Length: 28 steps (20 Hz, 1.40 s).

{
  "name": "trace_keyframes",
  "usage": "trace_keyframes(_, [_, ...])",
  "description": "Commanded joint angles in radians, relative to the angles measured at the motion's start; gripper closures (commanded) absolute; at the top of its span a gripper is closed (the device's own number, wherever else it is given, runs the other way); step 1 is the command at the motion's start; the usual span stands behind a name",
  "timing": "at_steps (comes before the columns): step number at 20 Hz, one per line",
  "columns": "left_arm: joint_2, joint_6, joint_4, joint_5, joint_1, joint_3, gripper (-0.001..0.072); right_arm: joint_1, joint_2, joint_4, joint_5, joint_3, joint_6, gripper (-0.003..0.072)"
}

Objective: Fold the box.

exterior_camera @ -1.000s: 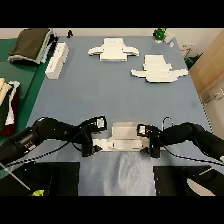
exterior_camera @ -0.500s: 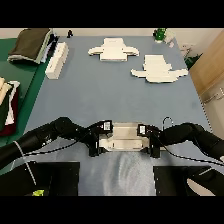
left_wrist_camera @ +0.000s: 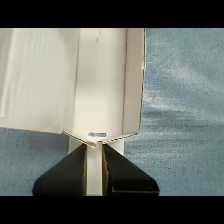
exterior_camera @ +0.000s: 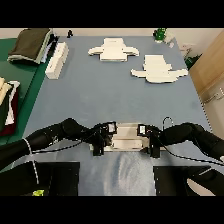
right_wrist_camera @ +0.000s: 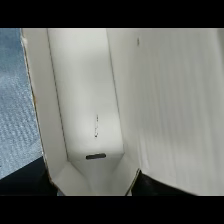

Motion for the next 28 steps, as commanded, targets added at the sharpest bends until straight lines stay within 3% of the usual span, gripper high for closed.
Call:
trace_keyframes(1, [-0.008, 0.007, -0.016, 0.057, -0.026, 0.002, 0.0595, 0.000, 0.001, 0.000, 0.000, 0.000, -0.001, 0.0178])
trace_keyframes(7, [-0.012, 0.079, -0.161, 0.122, -0.077, 0.002, 0.0593, 0.000, 0.001, 0.000, 0.000, 0.000, -0.001, 0.0179])
trace_keyframes(11, [-0.041, 0.078, -0.190, 0.112, -0.083, 0.001, 0.0590, 0.000, 0.001, 0.000, 0.000, 0.000, -0.001, 0.0178])
trace_keyframes(12, [-0.041, 0.078, -0.190, 0.112, -0.083, 0.002, 0.0523, 0.000, 0.001, 0.000, 0.000, 0.000, -0.001, 0.0179])
trace_keyframes(13, [-0.041, 0.078, -0.190, 0.109, -0.083, 0.001, 0.0238, 0.000, 0.001, 0.000, 0.000, 0.000, -0.001, 0.0179])
trace_keyframes(14, [-0.041, 0.077, -0.190, 0.109, -0.083, 0.001, 0.0035, 0.000, 0.001, 0.000, 0.000, 0.000, -0.001, 0.0178])
trace_keyframes(18, [-0.041, 0.076, -0.189, 0.105, -0.083, 0.001, 0.0048, 0.000, 0.001, 0.000, 0.000, 0.000, -0.001, 0.0179])
trace_keyframes(19, [-0.041, 0.067, -0.189, 0.098, -0.083, 0.001, 0.0059, 0.000, 0.001, 0.000, 0.000, 0.000, -0.001, 0.0178])
trace_keyframes(20, [-0.037, 0.051, -0.185, 0.097, -0.083, 0.001, 0.0327, 0.000, 0.001, 0.000, 0.000, 0.000, -0.001, 0.0179])
trace_keyframes(21, [-0.029, 0.024, -0.161, 0.090, -0.082, 0.002, 0.0680, 0.000, 0.001, 0.000, 0.000, 0.000, -0.001, 0.0179])
trace_keyframes(25, [0.064, -0.326, 0.152, 0.052, -0.066, 0.002, 0.0693, 0.000, 0.001, 0.000, 0.000, 0.000, -0.001, 0.0179])
trace_keyframes(28, [0.201, -0.696, 0.359, -0.105, -0.003, 0.002, 0.0693, 0.000, 0.001, 0.000, 0.000, 0.000, 0.000, 0.0179])
